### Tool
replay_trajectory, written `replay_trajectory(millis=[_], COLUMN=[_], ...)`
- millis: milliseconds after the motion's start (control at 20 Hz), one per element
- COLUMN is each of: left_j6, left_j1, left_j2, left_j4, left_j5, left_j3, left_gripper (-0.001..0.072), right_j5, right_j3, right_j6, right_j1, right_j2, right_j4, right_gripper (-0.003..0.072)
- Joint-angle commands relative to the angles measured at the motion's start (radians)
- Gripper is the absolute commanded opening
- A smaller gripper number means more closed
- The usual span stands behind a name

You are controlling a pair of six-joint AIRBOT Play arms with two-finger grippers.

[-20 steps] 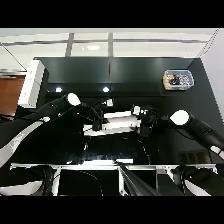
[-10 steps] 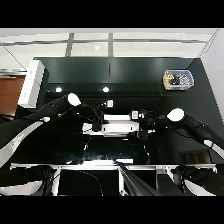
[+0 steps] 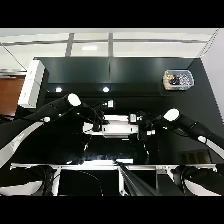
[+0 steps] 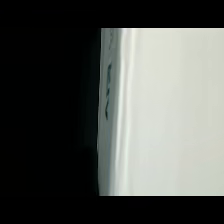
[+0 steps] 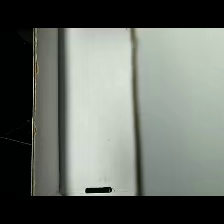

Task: Fold the box and place the chain.

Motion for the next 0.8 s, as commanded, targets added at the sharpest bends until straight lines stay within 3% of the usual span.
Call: replay_trajectory(millis=[0,750], left_j6=[0.000,0.000], left_j1=[0.000,0.000], left_j2=[0.000,0.000], left_j4=[0.000,0.000], left_j5=[0.000,-0.002], left_j3=[0.001,0.001], left_gripper=[0.0032,0.0033], right_j5=[-0.018,0.012], right_j3=[0.000,0.000], right_j6=[-0.007,0.001], right_j1=[-0.003,-0.022], right_j2=[-0.022,-0.024], right_j4=[-0.003,-0.001], right_gripper=[0.0710,0.0709])
